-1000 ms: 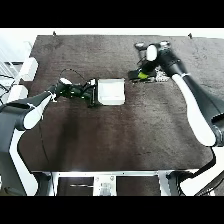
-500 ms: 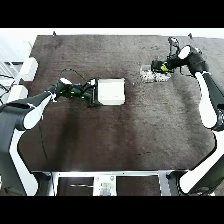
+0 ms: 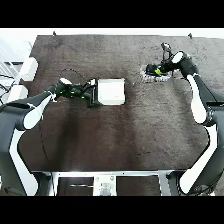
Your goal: Fold the box and place the chain.
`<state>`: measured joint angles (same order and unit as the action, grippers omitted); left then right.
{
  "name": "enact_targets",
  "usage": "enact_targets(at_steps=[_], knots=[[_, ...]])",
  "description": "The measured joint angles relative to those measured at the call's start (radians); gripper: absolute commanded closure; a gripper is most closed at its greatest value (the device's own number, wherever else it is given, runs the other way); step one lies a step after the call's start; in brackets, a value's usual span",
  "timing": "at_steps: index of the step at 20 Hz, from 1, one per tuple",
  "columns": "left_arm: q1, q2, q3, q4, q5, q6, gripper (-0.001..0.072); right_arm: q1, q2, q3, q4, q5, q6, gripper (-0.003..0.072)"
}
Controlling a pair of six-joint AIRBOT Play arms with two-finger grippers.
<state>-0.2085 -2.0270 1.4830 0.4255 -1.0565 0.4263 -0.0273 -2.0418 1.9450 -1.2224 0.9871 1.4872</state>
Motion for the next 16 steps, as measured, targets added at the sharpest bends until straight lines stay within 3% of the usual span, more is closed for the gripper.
enact_targets(at_steps=[7, 8, 9, 10, 16], knots=[[0.0, 0.0, 0.0, 0.0, 0.0, 0.0, 0.0352, 0.023, -0.015, 0.002, -0.039, 0.045, -0.012, 0.0427], [0.0, 0.0, 0.0, 0.0, 0.0, 0.0, 0.0352, 0.03, -0.018, 0.003, -0.043, 0.047, -0.018, 0.0497], [0.0, 0.0, 0.0, 0.0, 0.0, 0.0, 0.0352, 0.037, -0.019, 0.003, -0.045, 0.049, -0.023, 0.0632], [0.0, 0.0, 0.0, 0.0, 0.0, 0.0, 0.0352, 0.043, -0.021, 0.003, -0.053, 0.049, -0.026, 0.0678], [0.0, 0.0, 0.0, 0.0, 0.0, 0.0, 0.0351, 0.056, -0.021, 0.041, -0.084, 0.109, -0.027, 0.068]])
